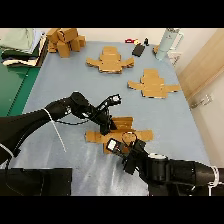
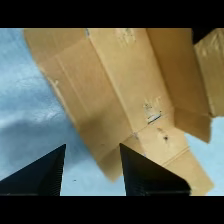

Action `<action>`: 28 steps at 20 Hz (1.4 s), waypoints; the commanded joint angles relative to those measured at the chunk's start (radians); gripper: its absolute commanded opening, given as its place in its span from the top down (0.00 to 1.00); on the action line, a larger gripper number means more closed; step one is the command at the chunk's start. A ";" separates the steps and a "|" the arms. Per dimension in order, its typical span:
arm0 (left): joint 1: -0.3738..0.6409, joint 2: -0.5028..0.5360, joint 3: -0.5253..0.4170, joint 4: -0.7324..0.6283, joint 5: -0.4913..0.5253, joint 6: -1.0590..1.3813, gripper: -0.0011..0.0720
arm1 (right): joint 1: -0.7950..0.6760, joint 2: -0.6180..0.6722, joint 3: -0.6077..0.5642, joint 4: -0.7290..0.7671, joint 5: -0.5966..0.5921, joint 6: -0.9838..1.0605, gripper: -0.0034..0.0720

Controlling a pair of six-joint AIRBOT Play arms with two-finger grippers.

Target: Fold the box.

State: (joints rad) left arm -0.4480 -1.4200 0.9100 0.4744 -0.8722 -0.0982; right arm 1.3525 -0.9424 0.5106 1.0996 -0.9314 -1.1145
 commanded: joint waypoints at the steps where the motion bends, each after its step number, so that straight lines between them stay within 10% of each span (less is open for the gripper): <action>1: 0.000 0.001 0.001 0.000 0.001 0.000 0.96 | 0.004 -0.029 -0.001 -0.166 0.010 0.069 0.25; 8: 0.000 0.001 0.001 -0.002 0.001 0.000 0.96 | 0.004 -0.029 0.002 -0.274 -0.044 0.166 0.25; 17: 0.000 0.001 0.001 -0.003 0.001 0.000 0.96 | 0.027 -0.029 0.020 0.070 -0.042 -0.058 0.25; 28: 0.000 0.001 0.001 -0.003 0.001 0.000 0.96 | 0.031 -0.108 0.020 -0.126 -0.018 -0.032 0.25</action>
State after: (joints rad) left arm -0.4480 -1.4200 0.9100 0.4717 -0.8719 -0.0982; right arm 1.3823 -1.0130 0.5297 1.0561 -0.9512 -1.1614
